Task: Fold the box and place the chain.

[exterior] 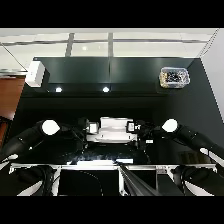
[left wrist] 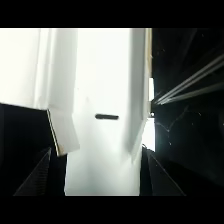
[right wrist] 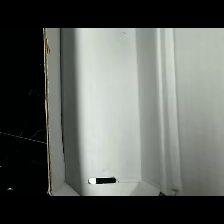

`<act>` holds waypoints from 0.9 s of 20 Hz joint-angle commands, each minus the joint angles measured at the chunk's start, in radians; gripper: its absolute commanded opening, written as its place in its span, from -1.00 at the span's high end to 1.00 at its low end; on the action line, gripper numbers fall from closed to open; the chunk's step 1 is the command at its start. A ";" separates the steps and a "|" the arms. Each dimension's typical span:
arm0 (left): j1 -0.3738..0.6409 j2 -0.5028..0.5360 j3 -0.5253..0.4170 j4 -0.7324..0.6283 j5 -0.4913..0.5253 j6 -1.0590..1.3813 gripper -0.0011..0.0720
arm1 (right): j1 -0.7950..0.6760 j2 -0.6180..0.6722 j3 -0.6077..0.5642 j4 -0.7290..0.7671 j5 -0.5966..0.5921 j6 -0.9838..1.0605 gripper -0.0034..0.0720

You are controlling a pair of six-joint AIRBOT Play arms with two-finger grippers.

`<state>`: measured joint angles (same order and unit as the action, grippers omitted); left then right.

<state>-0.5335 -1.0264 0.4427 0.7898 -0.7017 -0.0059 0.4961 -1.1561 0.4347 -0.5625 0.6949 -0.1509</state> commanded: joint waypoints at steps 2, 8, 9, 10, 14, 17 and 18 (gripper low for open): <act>-0.034 -0.043 -0.003 -0.092 0.071 -0.001 -0.88 | 0.001 0.000 0.000 0.000 0.000 0.000 -0.33; -0.034 -0.043 -0.003 -0.106 0.040 -0.002 0.38 | 0.001 0.000 0.000 0.000 0.000 0.000 -0.33; -0.034 -0.043 -0.003 -0.119 0.027 -0.002 0.38 | 0.001 0.000 0.000 0.000 0.000 0.000 -0.33; -0.034 -0.043 -0.003 -0.139 0.012 -0.002 0.38 | 0.001 0.000 0.000 0.000 0.000 0.000 -0.33; -0.039 -0.043 -0.003 -0.243 -0.006 0.000 0.38 | 0.001 0.000 0.000 0.000 0.000 0.000 -0.33; -0.040 -0.046 -0.003 -0.261 0.024 0.000 0.38 | 0.001 0.000 0.000 0.000 0.000 0.000 -0.33; -0.040 -0.053 -0.003 -0.282 0.020 -0.001 0.38 | 0.001 0.000 0.000 0.000 0.000 0.000 -0.33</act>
<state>-0.5724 -1.0729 0.4400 0.5583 -0.6872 -0.0067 0.4961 -1.1561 0.4347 -0.5629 0.6952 -0.1509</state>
